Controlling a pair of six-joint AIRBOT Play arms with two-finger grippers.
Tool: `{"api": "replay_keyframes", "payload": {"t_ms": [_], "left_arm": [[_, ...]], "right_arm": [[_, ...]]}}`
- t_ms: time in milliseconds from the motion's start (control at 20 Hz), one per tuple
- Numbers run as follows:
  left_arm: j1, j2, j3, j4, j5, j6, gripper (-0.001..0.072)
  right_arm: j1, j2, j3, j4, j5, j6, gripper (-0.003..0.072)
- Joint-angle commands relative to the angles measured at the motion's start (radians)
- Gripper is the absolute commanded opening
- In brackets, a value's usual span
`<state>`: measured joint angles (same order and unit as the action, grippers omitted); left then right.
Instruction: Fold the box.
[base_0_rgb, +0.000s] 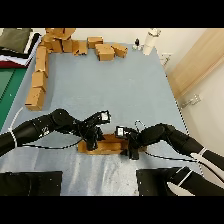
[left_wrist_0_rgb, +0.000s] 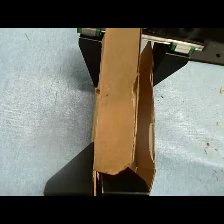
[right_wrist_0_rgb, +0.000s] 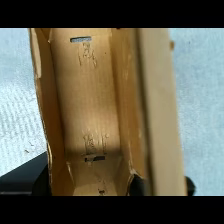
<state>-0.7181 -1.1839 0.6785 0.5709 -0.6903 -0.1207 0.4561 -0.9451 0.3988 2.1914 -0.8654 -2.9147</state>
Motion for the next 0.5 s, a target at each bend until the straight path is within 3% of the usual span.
{"api": "replay_keyframes", "payload": {"t_ms": [0,350,450], "left_arm": [[0.001,0.000,0.000,-0.002,-0.009,-0.001,0.0013],[0.025,0.050,0.000,0.041,0.017,-0.023,0.0021],[0.054,0.069,0.000,0.038,0.021,-0.070,0.0493]], "right_arm": [[0.001,-0.001,0.001,0.000,0.000,0.000,0.0498],[0.001,-0.001,0.001,0.000,0.000,0.000,0.0498],[0.001,-0.001,0.001,0.001,0.000,0.000,0.0497]]}}
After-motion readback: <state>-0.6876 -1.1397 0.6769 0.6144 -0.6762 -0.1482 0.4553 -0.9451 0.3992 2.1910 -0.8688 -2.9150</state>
